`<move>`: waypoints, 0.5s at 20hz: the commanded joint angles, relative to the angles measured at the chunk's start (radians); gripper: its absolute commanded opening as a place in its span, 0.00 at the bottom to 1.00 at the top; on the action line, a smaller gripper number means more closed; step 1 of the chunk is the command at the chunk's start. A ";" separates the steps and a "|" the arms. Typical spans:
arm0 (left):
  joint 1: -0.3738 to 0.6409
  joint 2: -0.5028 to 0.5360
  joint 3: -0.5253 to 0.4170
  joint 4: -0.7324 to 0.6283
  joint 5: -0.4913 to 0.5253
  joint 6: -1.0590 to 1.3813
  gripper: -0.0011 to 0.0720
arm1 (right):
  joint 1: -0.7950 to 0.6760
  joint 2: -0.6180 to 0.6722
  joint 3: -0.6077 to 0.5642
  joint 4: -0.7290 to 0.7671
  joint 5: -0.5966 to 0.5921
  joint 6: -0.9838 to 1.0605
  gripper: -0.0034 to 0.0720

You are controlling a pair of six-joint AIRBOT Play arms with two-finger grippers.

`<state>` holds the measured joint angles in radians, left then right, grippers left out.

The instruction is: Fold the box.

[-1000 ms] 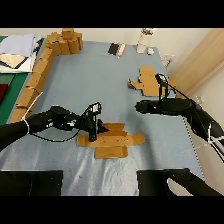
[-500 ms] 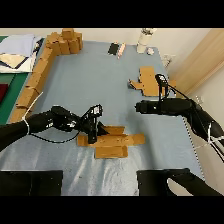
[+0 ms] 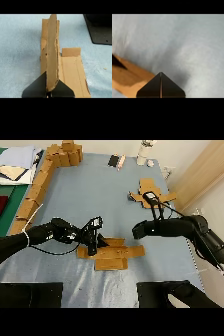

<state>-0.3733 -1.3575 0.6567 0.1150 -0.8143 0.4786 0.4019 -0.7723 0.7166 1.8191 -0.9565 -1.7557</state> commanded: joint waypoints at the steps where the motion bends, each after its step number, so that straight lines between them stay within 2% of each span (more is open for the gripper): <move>1: 0.000 0.000 0.001 -0.002 0.000 0.000 0.03 | 0.234 0.070 -0.026 -0.235 -0.111 0.084 0.05; 7: 0.001 0.000 0.001 -0.002 0.000 0.000 0.03 | 0.709 0.125 -0.275 -0.412 -0.047 0.092 0.05; 8: 0.001 0.000 0.001 -0.002 0.000 0.000 0.03 | 0.750 0.121 -0.288 -0.439 -0.032 0.092 0.16; 9: 0.001 0.000 0.001 -0.002 0.000 0.000 0.03 | 0.771 0.116 -0.292 -0.459 -0.008 0.090 0.45; 10: 0.001 0.000 0.001 -0.002 0.000 0.000 0.03 | 0.779 0.111 -0.292 -0.470 0.023 0.081 0.65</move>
<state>-0.3733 -1.3575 0.6567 0.1127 -0.8135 0.4782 1.0737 -0.6621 0.4675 1.4353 -0.9901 -1.6733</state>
